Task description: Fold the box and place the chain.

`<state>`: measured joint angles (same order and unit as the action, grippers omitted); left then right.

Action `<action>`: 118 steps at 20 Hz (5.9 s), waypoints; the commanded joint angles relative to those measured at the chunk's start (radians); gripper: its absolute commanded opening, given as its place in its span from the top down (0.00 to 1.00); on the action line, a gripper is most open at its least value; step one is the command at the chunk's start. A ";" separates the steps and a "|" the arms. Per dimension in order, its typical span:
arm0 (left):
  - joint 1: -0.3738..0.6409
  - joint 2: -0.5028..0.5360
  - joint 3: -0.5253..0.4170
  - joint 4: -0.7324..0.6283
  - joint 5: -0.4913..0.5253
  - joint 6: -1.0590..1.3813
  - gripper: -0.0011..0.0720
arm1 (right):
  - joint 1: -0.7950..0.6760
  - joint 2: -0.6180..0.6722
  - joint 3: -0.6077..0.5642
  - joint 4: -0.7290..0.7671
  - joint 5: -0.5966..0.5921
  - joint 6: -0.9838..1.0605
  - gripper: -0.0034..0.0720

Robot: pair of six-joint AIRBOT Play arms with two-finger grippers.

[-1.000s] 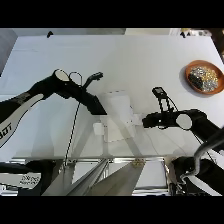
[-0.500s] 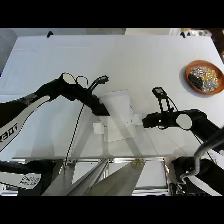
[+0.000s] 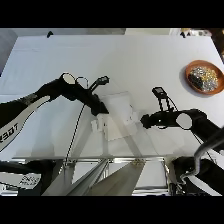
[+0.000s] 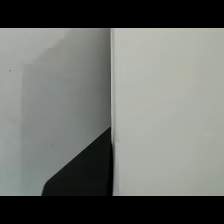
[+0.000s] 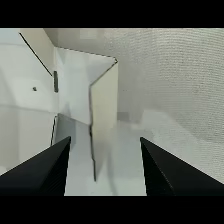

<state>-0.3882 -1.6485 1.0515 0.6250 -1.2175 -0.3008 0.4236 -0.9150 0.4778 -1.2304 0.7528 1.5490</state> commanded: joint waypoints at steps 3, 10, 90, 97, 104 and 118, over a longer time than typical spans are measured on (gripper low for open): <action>-0.017 0.058 0.000 -0.019 -0.010 0.299 0.98 | 0.000 0.066 0.082 -0.022 0.106 -0.001 0.31; -0.156 0.060 0.000 0.029 0.151 0.361 0.98 | 0.000 0.302 0.110 -0.163 0.289 -0.001 0.32; -0.218 -0.032 0.079 0.093 0.305 0.250 0.97 | 0.000 0.320 0.108 -0.147 0.302 -0.200 0.50; -0.218 -0.032 0.079 0.093 0.304 0.250 0.97 | 0.000 0.232 0.060 0.172 0.385 -0.882 0.93; -0.218 -0.032 0.079 0.093 0.305 0.250 0.97 | 0.000 0.098 -0.004 0.031 0.387 -0.882 0.65; -0.218 -0.032 0.079 0.093 0.304 0.250 0.97 | 0.199 0.098 -0.156 -0.196 -0.274 -0.928 0.04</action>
<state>-0.6056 -1.6806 1.1305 0.7177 -0.9134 -0.0513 0.6144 -0.8162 0.3290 -1.3640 0.5949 0.6231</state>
